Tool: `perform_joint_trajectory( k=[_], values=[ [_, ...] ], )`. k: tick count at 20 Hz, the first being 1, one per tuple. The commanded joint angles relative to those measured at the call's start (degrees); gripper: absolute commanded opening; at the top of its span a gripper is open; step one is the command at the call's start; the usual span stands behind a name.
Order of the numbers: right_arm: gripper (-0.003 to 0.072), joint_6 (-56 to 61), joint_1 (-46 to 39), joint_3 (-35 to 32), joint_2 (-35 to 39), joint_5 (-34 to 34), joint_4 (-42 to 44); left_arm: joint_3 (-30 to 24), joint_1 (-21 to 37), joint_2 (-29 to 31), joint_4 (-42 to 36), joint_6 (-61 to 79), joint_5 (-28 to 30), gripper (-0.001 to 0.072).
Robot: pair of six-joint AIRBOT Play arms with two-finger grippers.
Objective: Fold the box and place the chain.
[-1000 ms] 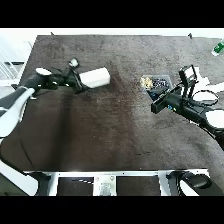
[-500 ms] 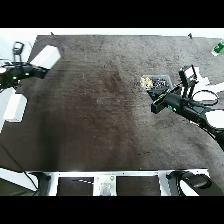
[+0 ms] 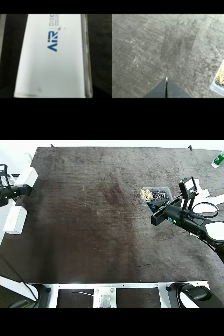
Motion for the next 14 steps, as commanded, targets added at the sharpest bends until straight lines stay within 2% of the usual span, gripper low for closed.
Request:
perform_joint_trajectory(
  k=[1,13,14],
  values=[
    [0.0011,0.00,0.02,-0.02,0.04,0.02,0.02,0.09,0.72,-2.29,1.25,-0.68,3.52,0.0019],
    [0.0011,-0.02,0.02,-0.02,0.02,-0.02,0.02,1.99,0.70,-4.68,1.29,0.46,4.55,0.0022],
    [0.0011,-0.02,0.02,-0.02,0.02,-0.02,0.02,1.99,0.70,-4.68,1.29,0.44,4.55,0.0173]
  ],
)
